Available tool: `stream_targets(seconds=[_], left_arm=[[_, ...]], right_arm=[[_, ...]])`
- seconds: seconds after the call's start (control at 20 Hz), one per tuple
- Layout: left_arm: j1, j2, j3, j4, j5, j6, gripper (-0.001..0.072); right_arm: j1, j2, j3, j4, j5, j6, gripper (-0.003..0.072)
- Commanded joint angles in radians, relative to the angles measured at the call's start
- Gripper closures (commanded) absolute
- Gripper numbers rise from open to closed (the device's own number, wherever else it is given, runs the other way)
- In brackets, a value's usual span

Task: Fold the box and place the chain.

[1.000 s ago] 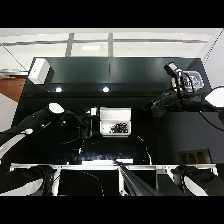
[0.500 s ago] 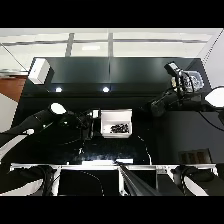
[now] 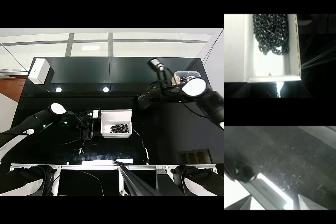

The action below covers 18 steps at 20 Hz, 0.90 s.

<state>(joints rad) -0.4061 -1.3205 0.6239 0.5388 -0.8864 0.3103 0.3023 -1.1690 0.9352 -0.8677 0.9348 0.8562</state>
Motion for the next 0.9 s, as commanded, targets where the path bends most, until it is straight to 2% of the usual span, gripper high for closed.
stream_targets(seconds=[0.0, 0.15, 0.4, 0.55, 0.85], left_arm=[[-0.001, -0.001, 0.000, 0.000, 0.001, -0.001, 0.0244], [-0.001, -0.001, 0.000, 0.000, 0.001, -0.002, 0.0244], [-0.001, -0.001, 0.000, 0.000, 0.001, -0.002, 0.0244], [-0.001, -0.001, 0.000, 0.000, 0.001, -0.002, 0.0244], [-0.001, -0.001, 0.000, 0.000, 0.001, -0.002, 0.0244]], right_arm=[[0.051, -0.070, 0.016, 0.003, 0.103, -0.208, -0.0025], [0.067, -0.065, 0.016, 0.003, 0.181, -0.345, -0.0025], [0.074, -0.060, 0.000, 0.003, 0.286, -0.370, -0.0025], [0.109, -0.060, -0.045, 0.003, 0.267, -0.371, -0.0025], [0.147, -0.060, -0.045, -0.001, 0.258, -0.371, -0.0025]])
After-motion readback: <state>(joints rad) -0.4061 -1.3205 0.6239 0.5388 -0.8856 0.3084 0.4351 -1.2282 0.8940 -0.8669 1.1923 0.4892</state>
